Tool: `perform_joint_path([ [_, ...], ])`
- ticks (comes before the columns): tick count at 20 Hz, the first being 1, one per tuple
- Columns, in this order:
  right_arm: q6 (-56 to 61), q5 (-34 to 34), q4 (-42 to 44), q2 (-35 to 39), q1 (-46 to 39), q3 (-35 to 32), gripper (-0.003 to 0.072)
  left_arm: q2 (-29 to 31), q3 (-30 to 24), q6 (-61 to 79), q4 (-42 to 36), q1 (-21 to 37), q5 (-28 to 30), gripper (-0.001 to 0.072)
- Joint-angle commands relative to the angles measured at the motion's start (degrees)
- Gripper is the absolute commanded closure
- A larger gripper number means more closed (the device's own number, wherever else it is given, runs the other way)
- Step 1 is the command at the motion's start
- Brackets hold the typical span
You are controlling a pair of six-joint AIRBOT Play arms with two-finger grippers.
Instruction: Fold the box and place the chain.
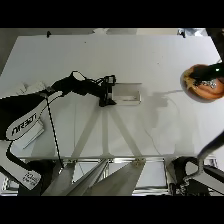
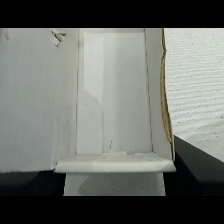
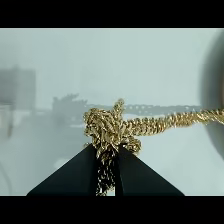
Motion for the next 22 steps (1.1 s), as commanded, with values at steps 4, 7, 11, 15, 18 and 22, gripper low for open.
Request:
perform_joint_path([
  [4, 2.6, -2.3, -3.2, 0.2, 15.2, 0.0, 0.0677, 0.0, 0.1, 0.0, 0.0, 0.0, 0.0, 0.0426],
  [7, 2.6, -2.3, -3.5, 0.0, 18.8, 0.0, 0.0677, 0.0, 0.1, 0.0, 0.0, 0.0, 0.0, 0.0426],
  [11, 4.0, -2.3, -3.6, -0.8, 20.9, 0.0, 0.0676, 0.0, 0.1, 0.0, 0.0, 0.0, 0.0, 0.0426],
  [15, 4.0, -0.4, -3.4, -3.6, 22.1, 0.0, 0.0676, 0.0, 0.1, 0.0, 0.0, 0.0, 0.0, 0.0426],
  [18, 3.7, 0.2, -2.1, -6.2, 24.7, 0.0, 0.0676, 0.0, 0.1, 0.0, 0.0, 0.0, -0.1, 0.0426],
  [22, 3.2, -0.3, -2.2, -10.2, 30.3, 0.0, 0.0676, 0.0, 0.1, 0.0, 0.0, 0.0, -0.1, 0.0426],
])
